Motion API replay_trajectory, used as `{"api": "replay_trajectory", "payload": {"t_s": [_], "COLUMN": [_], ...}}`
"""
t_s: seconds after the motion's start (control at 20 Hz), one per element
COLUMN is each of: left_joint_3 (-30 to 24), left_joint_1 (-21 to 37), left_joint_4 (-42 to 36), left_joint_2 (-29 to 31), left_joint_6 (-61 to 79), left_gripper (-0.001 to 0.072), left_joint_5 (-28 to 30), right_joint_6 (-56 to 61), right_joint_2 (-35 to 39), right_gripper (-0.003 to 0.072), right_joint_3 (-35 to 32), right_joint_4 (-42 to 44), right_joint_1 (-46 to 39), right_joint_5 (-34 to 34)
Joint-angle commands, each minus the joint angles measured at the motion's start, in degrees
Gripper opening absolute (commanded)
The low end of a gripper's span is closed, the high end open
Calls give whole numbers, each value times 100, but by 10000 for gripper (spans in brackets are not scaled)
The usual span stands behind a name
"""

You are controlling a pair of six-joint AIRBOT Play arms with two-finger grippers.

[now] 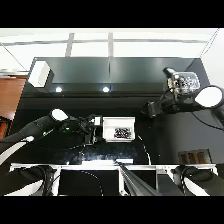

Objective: Fold the box and place the chain.

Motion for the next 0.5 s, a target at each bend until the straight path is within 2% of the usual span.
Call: {"api": "replay_trajectory", "payload": {"t_s": [0.0, 0.2, 0.35, 0.45], "left_joint_3": [2, 2, 2, 2], "left_joint_1": [-2, -2, -2, -2], "left_joint_4": [7, 7, 7, 7], "left_joint_2": [-4, -4, -4, -4], "left_joint_6": [-2, -2, -2, -2], "left_gripper": [467, 468, 467, 467], "left_joint_5": [7, 4, 2, 4], "right_joint_6": [-214, -2208, -4039, -4850], "right_joint_2": [-476, -793, -678, -592], "right_gripper": [684, 684, 684, 684], "right_joint_3": [-129, -107, 157, 229], "right_joint_4": [2, 758, 789, 730], "right_joint_1": [551, 745, 745, 745], "right_joint_5": [-468, -562, 37, 511]}}
